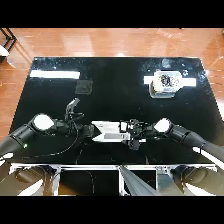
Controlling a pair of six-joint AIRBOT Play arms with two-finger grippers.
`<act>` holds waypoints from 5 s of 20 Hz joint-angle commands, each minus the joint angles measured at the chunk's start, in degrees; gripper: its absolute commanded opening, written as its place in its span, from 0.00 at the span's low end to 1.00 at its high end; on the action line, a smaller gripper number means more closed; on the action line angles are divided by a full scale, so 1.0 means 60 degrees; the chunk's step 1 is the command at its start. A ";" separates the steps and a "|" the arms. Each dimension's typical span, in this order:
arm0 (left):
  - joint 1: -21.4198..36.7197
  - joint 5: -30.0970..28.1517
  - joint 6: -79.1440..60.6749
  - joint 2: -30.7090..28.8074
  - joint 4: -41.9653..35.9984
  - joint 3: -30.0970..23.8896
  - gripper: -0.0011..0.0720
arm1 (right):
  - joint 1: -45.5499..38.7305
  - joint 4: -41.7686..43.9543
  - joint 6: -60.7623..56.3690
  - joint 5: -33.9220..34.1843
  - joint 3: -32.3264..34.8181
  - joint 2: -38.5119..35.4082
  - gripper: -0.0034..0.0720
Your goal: Fold the box and place the chain.
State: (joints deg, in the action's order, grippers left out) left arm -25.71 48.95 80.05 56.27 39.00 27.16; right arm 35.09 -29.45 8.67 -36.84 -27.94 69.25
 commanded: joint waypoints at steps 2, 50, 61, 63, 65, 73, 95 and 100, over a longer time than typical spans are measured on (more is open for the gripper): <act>-0.0466 -0.0444 0.0601 -0.0015 0.0444 0.0004 0.86 | 0.0007 0.0004 0.0000 0.0000 -0.0004 0.0004 0.44; -0.3687 0.0929 0.8539 0.2419 0.8018 0.2783 0.69 | 0.0007 0.0004 0.0000 0.0000 -0.0004 0.0004 0.44; -0.3690 0.0984 0.8958 0.2881 0.8167 0.3264 0.59 | 0.0007 0.0004 0.0000 0.0000 -0.0004 0.0004 0.44; -0.3690 0.1290 0.8797 0.3122 0.8167 0.3519 0.53 | 0.0007 0.0004 0.0000 0.0000 -0.0004 0.0004 0.44; -0.3752 0.1443 0.8728 0.3184 0.8178 0.3610 0.49 | 0.0007 0.0004 0.0000 0.0000 -0.0004 0.0004 0.44; -0.3829 0.1712 0.8823 0.3286 0.8156 0.3606 0.49 | 0.0007 0.0004 0.0000 0.0000 -0.0004 0.0004 0.44; -0.3927 0.1443 0.8987 0.3570 0.8094 0.3606 0.05 | 0.0007 0.0004 0.0000 -0.0004 -0.0004 0.0004 0.44; -0.3923 0.1428 0.8994 0.3566 0.7876 0.3614 0.09 | 0.0007 0.0004 0.0000 -0.0004 -0.0004 0.0004 0.44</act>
State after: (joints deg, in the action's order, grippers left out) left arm -49.23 58.02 134.02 77.67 87.15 48.82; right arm 35.09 -29.50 8.67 -36.88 -27.94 69.25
